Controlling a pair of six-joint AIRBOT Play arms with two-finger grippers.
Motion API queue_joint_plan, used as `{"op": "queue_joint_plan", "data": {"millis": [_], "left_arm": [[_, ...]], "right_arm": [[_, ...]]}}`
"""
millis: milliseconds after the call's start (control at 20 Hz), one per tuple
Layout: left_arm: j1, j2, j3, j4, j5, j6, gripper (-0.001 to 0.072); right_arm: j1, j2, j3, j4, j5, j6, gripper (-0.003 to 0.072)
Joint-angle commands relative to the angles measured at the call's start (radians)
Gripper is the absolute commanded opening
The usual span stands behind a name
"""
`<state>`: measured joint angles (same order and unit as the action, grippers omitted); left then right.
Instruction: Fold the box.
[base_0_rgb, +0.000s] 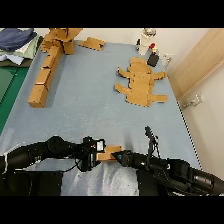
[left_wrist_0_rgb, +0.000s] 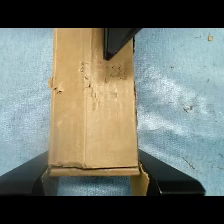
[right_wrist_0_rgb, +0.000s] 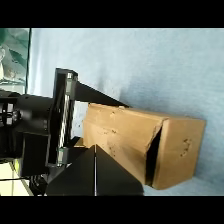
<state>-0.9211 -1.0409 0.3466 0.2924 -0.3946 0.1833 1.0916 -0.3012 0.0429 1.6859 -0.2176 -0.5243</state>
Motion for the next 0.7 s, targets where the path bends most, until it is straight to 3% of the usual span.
{"op": "queue_joint_plan", "data": {"millis": [0,650], "left_arm": [[0.000,0.000,0.001,0.000,0.000,0.000,0.0384],[0.000,0.000,0.001,0.000,0.000,0.000,0.0384]], "right_arm": [[0.013,0.001,-0.006,-0.003,-0.025,0.019,0.0001],[0.012,0.001,-0.034,-0.006,-0.076,0.008,0.0001]]}}
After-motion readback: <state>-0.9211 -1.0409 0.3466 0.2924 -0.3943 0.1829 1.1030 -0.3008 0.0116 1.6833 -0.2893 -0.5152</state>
